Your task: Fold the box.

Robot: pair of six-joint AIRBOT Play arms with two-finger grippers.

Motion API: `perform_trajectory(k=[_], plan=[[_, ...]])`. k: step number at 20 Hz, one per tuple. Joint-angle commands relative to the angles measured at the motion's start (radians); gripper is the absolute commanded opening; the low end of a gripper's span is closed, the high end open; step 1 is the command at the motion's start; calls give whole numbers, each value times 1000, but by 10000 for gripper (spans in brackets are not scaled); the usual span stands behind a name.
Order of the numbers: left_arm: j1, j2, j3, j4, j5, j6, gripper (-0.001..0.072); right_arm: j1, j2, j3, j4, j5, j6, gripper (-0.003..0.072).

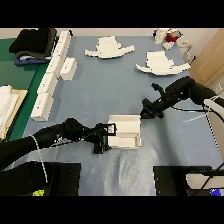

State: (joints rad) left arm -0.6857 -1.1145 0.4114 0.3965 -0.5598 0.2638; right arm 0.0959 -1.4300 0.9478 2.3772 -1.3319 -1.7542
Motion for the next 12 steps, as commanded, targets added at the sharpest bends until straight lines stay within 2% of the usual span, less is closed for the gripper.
perform_trajectory(k=[1,5,7,12], plan=[[0,0,1,0,0,0,596,-34,-118,0,253,-90,-299,0],[0,0,1,0,0,0,597,62,-96,-4,252,-164,-431,-1],[0,0,1,0,0,0,596,113,-32,-50,236,-166,-476,-1],[0,0,1,0,0,0,597,213,228,-219,190,84,-584,-1]])
